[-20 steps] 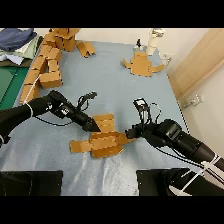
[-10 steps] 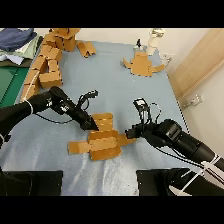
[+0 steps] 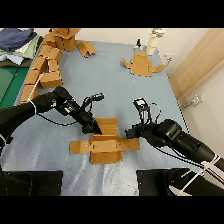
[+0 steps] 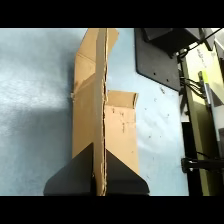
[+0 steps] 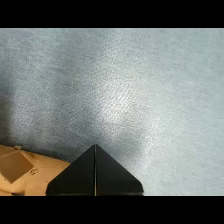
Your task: Fold the box.
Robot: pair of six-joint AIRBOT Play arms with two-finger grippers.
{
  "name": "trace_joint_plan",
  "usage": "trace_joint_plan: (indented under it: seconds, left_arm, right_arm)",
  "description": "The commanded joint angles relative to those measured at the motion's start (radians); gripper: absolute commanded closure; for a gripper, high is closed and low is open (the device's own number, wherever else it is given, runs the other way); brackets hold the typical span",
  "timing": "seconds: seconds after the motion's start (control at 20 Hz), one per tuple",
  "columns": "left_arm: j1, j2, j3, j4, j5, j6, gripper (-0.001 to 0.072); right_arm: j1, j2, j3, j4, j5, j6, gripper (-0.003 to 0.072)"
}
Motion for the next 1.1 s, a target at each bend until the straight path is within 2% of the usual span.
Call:
trace_joint_plan:
  seconds: [0.0,0.3,0.9,1.05]
  left_arm:
    - [0.011,-0.001,-0.009,-0.023,0.007,0.005,0.0697]
    - [-0.003,-0.001,-0.055,-0.028,0.042,0.023,0.0697]
    - [-0.004,-0.001,-0.057,-0.026,0.042,0.0,0.0696]
    - [-0.003,0.0,-0.056,-0.027,0.041,-0.006,0.0696]
  right_arm:
    - [0.001,-0.001,-0.001,0.0,0.0,0.0,0.0682]
    - [0.001,-0.001,-0.001,-0.004,0.0,0.0,0.0682]
    - [0.001,0.0,-0.001,-0.002,0.0,0.0,0.0682]
    - [0.002,0.003,0.0,0.038,-0.001,-0.007,0.0682]
